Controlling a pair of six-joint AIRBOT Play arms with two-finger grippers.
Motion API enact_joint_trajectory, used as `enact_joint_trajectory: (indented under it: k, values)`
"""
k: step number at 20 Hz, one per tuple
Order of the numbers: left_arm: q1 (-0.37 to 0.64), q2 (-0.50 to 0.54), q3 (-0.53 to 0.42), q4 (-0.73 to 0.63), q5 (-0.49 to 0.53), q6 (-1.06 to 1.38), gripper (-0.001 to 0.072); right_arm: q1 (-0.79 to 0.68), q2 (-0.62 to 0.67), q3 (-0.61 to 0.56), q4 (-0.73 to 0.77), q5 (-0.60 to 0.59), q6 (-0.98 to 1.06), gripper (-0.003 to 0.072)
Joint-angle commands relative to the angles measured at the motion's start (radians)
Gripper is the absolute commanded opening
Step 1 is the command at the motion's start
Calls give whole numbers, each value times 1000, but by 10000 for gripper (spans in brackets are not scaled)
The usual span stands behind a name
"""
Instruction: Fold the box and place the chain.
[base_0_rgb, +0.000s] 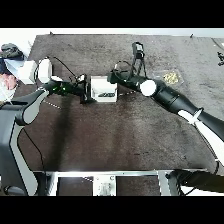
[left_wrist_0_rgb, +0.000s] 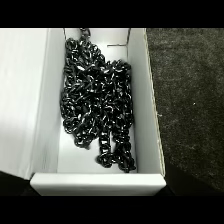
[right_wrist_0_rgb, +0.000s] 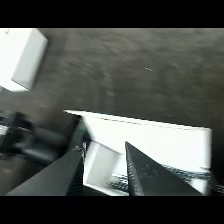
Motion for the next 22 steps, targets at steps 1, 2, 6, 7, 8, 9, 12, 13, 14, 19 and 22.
enact_joint_trajectory:
  k: [1,2,6,7,8,9,12,13,14,19,22]
  values:
    - [0,0,0,0,0,0,553,-112,23,-8,-93,159,0,287]
    - [0,0,0,0,0,0,553,-159,26,-19,-97,191,0,287]
    - [0,0,0,0,0,0,553,-363,17,-155,-110,167,2,494]
    - [0,0,0,0,0,0,553,-403,0,-195,-109,137,21,494]
    - [0,0,0,0,0,0,553,-439,-24,-227,-104,106,50,491]
    - [0,0,0,0,0,0,553,-466,-52,-236,-85,85,61,465]
    - [0,0,0,0,0,0,552,-483,-126,-224,2,-37,61,464]
    - [0,0,0,0,0,0,553,-482,-151,-207,27,-49,61,464]
    - [0,0,0,0,0,0,553,-481,-175,-185,34,-49,61,464]
    - [0,0,0,0,0,0,553,-467,-303,-47,74,-55,60,463]
    - [0,0,0,0,0,0,553,-462,-371,13,117,-47,61,106]
